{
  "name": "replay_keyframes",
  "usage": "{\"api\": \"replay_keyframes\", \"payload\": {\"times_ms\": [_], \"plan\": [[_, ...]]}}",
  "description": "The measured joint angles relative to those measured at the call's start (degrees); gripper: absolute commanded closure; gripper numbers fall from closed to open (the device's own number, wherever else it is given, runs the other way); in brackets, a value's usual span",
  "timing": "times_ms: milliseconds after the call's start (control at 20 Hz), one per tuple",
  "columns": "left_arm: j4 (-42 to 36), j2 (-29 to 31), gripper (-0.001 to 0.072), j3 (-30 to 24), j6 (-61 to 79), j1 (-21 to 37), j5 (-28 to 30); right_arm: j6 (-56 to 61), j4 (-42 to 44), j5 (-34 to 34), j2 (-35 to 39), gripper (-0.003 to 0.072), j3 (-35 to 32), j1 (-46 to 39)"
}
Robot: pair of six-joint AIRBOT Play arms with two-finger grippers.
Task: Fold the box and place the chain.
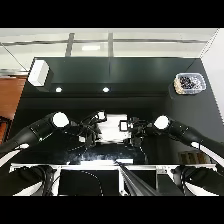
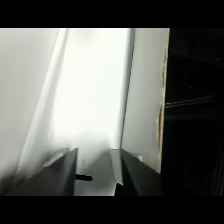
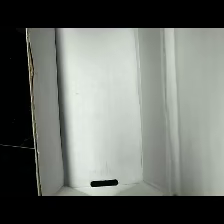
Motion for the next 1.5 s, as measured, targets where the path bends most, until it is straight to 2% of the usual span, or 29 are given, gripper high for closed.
{"api": "replay_keyframes", "payload": {"times_ms": [50, 100, 150, 250, 400, 550, 650, 800, 950, 1100, 1250, 1500], "plan": [[0.0, -0.1, 0.0530, 0.0, -0.1, 0.0, 0.0, 0.0, 0.0, 0.0, 0.0, 0.0493, 0.0, 0.0], [0.0, -0.1, 0.0520, 0.0, 0.0, 0.0, -0.1, 0.0, 0.0, 0.0, 0.0, 0.0493, 0.0, 0.0], [0.0, -0.1, 0.0476, 0.0, 0.0, 0.0, -0.1, 0.0, 0.0, 0.0, 0.0, 0.0493, 0.0, 0.0], [0.4, -0.1, 0.0681, 0.0, 0.0, 0.0, -0.1, 0.0, 0.0, 0.0, 0.0, 0.0493, 0.0, 0.0], [3.8, 1.6, 0.0683, 0.4, -1.9, 0.9, -1.3, 0.0, 0.0, 0.0, 0.0, 0.0493, 0.0, 0.0], [10.4, 6.7, 0.0683, 1.0, -9.7, 5.2, -4.3, 0.0, 0.0, 0.0, 0.0, 0.0493, 0.0, 0.0], [14.0, 11.2, 0.0683, 1.3, -17.2, 10.9, -6.4, 0.0, 0.0, 0.0, 0.0, 0.0493, 0.0, 0.0], [16.4, 15.2, 0.0683, 1.0, -31.9, 22.8, -11.3, 0.0, 0.0, 0.0, 0.0, 0.0493, 0.0, 0.0], [14.1, 14.0, 0.0683, -2.0, -44.2, 35.0, -17.9, 0.0, 0.0, 0.0, 0.0, 0.0493, 0.0, 0.0], [7.6, 9.6, 0.0684, -7.4, -47.3, 42.0, -21.6, 0.0, 0.0, 0.0, 0.0, 0.0493, 0.0, 0.0], [2.0, 4.8, 0.0684, -11.9, -47.3, 42.5, -20.5, 0.0, 0.0, 0.0, 0.0, 0.0493, 0.0, 0.0], [-6.8, 0.5, 0.0683, -14.3, -45.2, 35.1, -15.0, 0.0, 0.0, 0.0, 0.0, 0.0493, 0.0, 0.0]]}}
